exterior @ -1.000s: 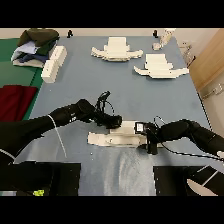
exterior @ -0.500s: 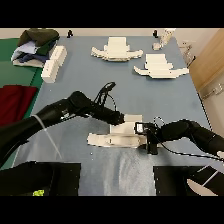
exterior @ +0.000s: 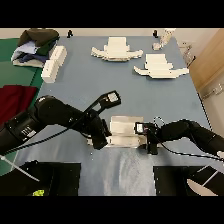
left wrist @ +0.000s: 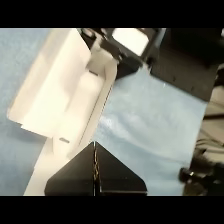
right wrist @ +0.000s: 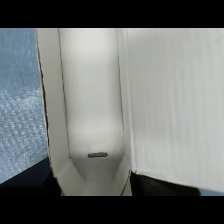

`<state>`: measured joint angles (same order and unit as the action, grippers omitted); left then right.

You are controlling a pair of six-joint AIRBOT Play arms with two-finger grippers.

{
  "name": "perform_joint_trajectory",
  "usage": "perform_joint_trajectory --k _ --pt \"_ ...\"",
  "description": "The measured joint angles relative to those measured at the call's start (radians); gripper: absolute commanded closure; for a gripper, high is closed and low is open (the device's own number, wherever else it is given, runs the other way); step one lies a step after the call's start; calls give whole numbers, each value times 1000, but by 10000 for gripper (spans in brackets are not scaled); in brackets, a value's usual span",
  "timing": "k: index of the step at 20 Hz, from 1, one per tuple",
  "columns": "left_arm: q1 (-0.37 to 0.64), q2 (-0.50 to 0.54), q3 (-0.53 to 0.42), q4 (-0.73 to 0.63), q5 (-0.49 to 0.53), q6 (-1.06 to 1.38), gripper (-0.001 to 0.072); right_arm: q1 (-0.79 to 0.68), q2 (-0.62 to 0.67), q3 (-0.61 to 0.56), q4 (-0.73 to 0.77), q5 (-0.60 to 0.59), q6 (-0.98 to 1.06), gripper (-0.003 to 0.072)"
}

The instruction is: Fold the box.

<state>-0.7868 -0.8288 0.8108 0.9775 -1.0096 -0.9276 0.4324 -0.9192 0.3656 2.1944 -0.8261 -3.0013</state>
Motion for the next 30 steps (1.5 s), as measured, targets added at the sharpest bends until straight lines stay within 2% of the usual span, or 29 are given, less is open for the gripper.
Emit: perform_joint_trajectory --k 1,2,3,4,10,14,18,19,20,22,23,24,30 --pt "-11 6 -6 21 -3 18 688 0 0 0 0 0 0 182" --pt "-19 9 -12 39 -6 33 413 0 0 0 0 0 0 182" --pt "-19 12 -20 53 -10 47 86 0 0 0 0 0 0 182" --pt "-15 14 -31 64 -11 69 76 0 0 0 0 0 0 182" --pt "107 13 -152 54 26 317 74 0 0 0 0 0 0 182" --pt "152 -31 -222 -62 97 532 76 0 0 0 0 0 1 182" --pt "167 -126 -250 -183 145 710 95 0 0 0 0 1 1 182" --pt "167 -153 -253 -212 154 750 275 0 0 0 0 1 1 182" --pt "167 -176 -255 -235 161 783 355 0 0 0 0 1 1 182" --pt "169 -213 -257 -268 179 832 371 0 0 0 0 1 1 182" --pt "169 -225 -259 -280 187 848 558 0 0 0 0 1 1 182" --pt "169 -234 -259 -288 193 861 604 0 0 0 0 1 1 182" --pt "167 -254 -261 -334 220 924 604 0 0 0 0 1 1 182"
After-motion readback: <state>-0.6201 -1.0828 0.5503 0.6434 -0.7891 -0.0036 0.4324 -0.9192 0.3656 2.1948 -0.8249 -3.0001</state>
